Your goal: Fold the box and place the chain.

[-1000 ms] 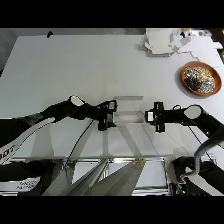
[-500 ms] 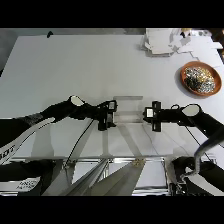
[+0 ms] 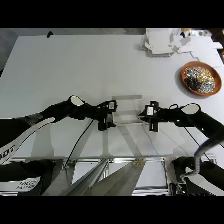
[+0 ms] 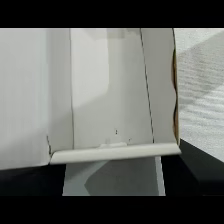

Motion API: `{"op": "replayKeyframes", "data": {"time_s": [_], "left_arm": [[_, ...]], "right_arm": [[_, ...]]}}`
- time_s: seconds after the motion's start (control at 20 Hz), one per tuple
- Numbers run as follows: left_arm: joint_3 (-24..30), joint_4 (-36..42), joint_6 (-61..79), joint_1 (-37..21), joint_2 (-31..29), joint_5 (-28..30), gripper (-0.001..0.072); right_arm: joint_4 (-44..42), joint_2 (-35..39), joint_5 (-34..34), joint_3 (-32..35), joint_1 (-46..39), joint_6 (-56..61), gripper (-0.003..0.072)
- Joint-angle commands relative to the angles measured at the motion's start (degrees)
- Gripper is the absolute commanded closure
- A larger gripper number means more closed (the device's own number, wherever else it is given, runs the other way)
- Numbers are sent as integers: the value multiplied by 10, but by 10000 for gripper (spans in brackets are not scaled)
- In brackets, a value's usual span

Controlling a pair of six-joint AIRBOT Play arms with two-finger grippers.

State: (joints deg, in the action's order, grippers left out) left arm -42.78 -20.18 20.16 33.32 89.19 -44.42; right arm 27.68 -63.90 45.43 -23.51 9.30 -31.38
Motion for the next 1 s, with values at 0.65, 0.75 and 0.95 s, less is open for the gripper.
{"op": "replayKeyframes", "data": {"time_s": [0.65,0.75,0.95], "left_arm": [[0,0,0,0,0,0,559],[0,0,0,0,0,0,559],[0,0,0,0,0,0,559]], "right_arm": [[96,32,26,0,-17,205,626],[150,86,43,0,-37,284,668],[199,193,40,0,-105,475,669]]}}
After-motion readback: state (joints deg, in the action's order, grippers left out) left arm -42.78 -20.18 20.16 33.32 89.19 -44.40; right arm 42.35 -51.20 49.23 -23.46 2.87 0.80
